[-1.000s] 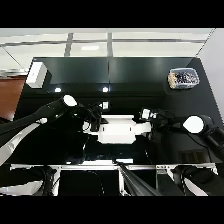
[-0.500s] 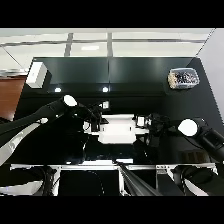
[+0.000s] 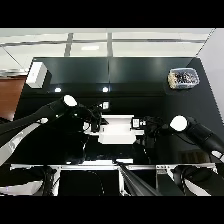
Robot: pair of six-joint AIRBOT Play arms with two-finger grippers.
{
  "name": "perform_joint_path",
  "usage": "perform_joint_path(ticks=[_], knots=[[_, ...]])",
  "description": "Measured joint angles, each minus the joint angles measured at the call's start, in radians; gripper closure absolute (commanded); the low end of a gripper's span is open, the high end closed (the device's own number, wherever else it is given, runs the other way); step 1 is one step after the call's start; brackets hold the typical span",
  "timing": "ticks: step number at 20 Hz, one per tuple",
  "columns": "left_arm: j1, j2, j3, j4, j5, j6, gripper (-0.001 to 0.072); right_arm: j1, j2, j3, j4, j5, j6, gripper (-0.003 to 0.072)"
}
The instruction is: Fold the box and place the chain.
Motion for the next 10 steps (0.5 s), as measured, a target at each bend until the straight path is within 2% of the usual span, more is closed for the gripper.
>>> perform_joint_path(ticks=[10], knots=[[0.000,0.000,0.000,0.000,0.000,0.000,0.0687,0.000,-0.013,-0.001,-0.015,0.003,-0.043,-0.0030]])
